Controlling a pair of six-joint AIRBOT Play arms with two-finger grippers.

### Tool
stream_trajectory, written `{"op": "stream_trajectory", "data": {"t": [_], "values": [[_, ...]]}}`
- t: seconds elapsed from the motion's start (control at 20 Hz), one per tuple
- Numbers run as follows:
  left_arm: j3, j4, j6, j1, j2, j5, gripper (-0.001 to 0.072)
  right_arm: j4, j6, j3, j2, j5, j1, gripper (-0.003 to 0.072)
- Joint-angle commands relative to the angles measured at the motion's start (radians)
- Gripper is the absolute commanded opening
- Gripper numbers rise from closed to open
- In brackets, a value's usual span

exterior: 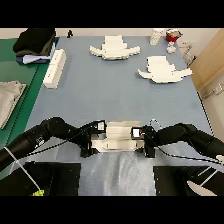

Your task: Fold the box.

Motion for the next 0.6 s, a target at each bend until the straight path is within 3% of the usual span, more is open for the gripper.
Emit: {"op": "stream_trajectory", "data": {"t": [0.0, 0.15, 0.2, 0.3, 0.5, 0.55], "values": [[-0.004, -0.092, 0.092, 0.002, -0.035, 0.075, 0.0701, 0.000, 0.000, 0.000, 0.000, 0.000, 0.001, 0.0496], [-0.003, -0.111, 0.092, -0.019, -0.053, 0.074, 0.0700, 0.000, 0.000, 0.000, 0.000, 0.000, 0.001, 0.0496], [-0.003, -0.117, 0.092, -0.036, -0.061, 0.074, 0.0660, 0.000, 0.000, 0.000, 0.000, 0.000, 0.001, 0.0496], [-0.003, -0.140, 0.130, -0.063, -0.080, 0.075, 0.0364, 0.000, 0.000, 0.000, 0.000, 0.000, 0.001, 0.0497], [-0.003, -0.200, 0.163, -0.067, -0.121, 0.127, 0.0343, 0.000, 0.000, 0.000, 0.000, 0.000, 0.001, 0.0496], [-0.003, -0.216, 0.167, -0.067, -0.126, 0.126, 0.0268, 0.000, 0.000, 0.000, 0.000, 0.000, 0.001, 0.0496]]}}
